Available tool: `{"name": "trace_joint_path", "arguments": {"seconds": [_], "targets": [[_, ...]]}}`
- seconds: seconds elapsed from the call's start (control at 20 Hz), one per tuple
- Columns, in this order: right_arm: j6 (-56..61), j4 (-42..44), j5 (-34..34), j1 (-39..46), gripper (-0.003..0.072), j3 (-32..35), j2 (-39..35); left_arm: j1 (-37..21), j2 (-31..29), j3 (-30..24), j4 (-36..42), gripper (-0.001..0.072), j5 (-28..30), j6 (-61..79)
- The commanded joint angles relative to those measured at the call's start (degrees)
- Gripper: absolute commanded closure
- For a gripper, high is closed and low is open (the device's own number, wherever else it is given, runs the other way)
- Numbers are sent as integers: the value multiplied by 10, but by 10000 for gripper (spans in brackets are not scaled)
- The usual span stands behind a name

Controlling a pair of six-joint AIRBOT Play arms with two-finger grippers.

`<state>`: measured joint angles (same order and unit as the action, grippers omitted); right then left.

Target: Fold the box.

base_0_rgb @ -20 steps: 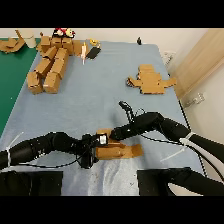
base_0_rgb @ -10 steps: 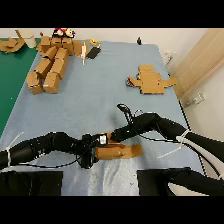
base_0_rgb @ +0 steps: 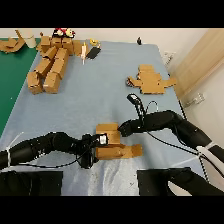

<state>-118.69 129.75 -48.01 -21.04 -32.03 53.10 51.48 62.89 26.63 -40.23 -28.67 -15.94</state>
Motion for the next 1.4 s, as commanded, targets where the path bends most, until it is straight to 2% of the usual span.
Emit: {"name": "trace_joint_path", "arguments": {"seconds": [0.0,0.2,0.3,0.35,0.45,0.5,0.65,0.7,0.95,1.15,1.35], "targets": [[18,-56,-81,4,684,12,-64,0,0,0,0,196,0,0],[-20,-75,-161,-44,684,93,-145,0,0,0,0,195,0,0],[-24,-117,-186,-90,682,122,-188,0,0,0,0,196,0,0],[-23,-158,-194,-113,651,125,-201,0,0,0,0,196,0,0],[-23,-237,-188,-135,351,125,-212,0,0,0,0,195,0,0],[-24,-266,-181,-137,305,124,-212,0,0,0,0,195,0,0],[-31,-288,-133,-137,305,123,-209,0,0,0,0,196,0,0],[-47,-280,-117,-137,241,123,-209,0,0,0,0,196,0,0],[-212,-168,-43,-137,238,123,-207,0,0,0,0,196,0,0],[-259,-162,-6,-137,238,123,-167,0,0,0,0,196,0,0],[-313,-134,2,-149,252,123,-142,0,0,0,0,196,0,0]]}}
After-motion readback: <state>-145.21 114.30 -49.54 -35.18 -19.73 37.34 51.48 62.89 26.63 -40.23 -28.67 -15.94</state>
